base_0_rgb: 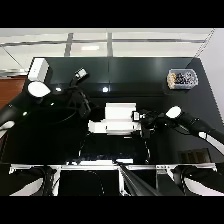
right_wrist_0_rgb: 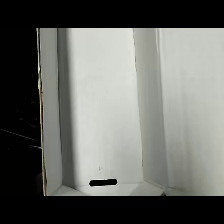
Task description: Fold the box and place the chain.
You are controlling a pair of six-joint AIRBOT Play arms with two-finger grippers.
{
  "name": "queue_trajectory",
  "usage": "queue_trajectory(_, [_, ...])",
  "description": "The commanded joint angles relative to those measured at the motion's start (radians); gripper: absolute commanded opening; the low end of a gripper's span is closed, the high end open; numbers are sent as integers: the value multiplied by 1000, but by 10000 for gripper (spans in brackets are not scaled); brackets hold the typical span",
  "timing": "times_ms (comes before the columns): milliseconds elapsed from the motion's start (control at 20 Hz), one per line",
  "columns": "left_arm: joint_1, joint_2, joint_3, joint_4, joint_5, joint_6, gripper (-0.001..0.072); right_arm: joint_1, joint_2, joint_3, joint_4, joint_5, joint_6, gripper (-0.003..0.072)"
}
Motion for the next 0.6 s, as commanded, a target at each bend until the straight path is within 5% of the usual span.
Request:
queue_trajectory(0, [23, 111, -111, -53, -70, -23, 27, 0, 0, 0, 0, -2, 0, 128])
queue_trajectory(150, [4, 122, -143, -63, -80, 0, 27, 0, 0, 0, 0, -2, 0, 128])
queue_trajectory(350, [2, 105, -143, -63, 37, 5, 48, 0, 0, 0, 0, -2, 0, 128])
queue_trajectory(400, [2, 95, -143, -63, 67, 10, 231, 0, 0, 0, 0, -2, 0, 128])
queue_trajectory(450, [2, 83, -143, -58, 100, 66, 694, 0, 0, 0, 0, -2, 0, 128])
queue_trajectory(550, [-11, 61, -143, -14, 162, 186, 718, 0, 0, 0, 0, -2, 0, 128])
